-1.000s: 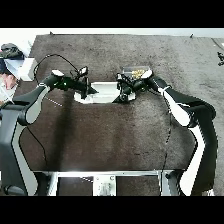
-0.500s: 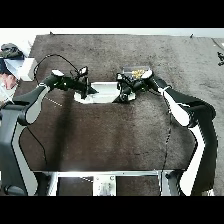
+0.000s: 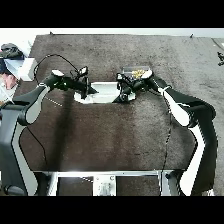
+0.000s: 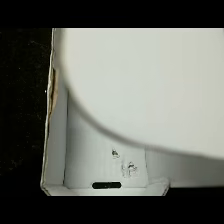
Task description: Fold the box and place the chain.
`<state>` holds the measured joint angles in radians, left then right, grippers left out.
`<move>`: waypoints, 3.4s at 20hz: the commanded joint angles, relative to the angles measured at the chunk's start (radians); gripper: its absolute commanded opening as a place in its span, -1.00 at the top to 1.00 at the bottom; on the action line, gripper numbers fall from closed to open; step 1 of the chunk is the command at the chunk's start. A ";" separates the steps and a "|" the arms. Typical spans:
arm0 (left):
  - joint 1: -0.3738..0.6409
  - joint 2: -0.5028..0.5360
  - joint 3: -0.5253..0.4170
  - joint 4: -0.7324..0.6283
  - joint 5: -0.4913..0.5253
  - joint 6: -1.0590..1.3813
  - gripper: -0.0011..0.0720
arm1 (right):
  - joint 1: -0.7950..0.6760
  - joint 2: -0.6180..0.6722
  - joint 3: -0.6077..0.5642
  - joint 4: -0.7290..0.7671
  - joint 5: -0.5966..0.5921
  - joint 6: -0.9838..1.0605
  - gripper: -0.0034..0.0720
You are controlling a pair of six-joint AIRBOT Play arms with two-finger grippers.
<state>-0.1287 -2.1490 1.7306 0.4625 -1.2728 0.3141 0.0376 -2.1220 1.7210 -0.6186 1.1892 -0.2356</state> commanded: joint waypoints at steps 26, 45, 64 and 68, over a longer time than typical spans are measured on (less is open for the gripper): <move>0.124 0.267 -0.005 -0.050 -0.272 -0.149 0.95 | 0.001 -0.001 0.000 0.000 0.000 0.000 -0.23; -0.051 0.389 -0.385 -0.067 0.248 -0.226 0.94 | 0.002 -0.001 0.000 0.001 0.001 0.000 -0.23; -0.051 0.170 -0.182 -0.006 0.325 -0.300 0.94 | 0.002 -0.001 0.000 0.001 0.001 0.000 -0.23; -0.049 0.180 -0.180 -0.008 0.297 -0.254 0.94 | 0.001 -0.001 0.000 0.001 0.000 0.000 -0.23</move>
<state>-0.1787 -1.9732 1.5486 0.4461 -0.9485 0.0280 0.0380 -2.1223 1.7210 -0.6174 1.1896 -0.2340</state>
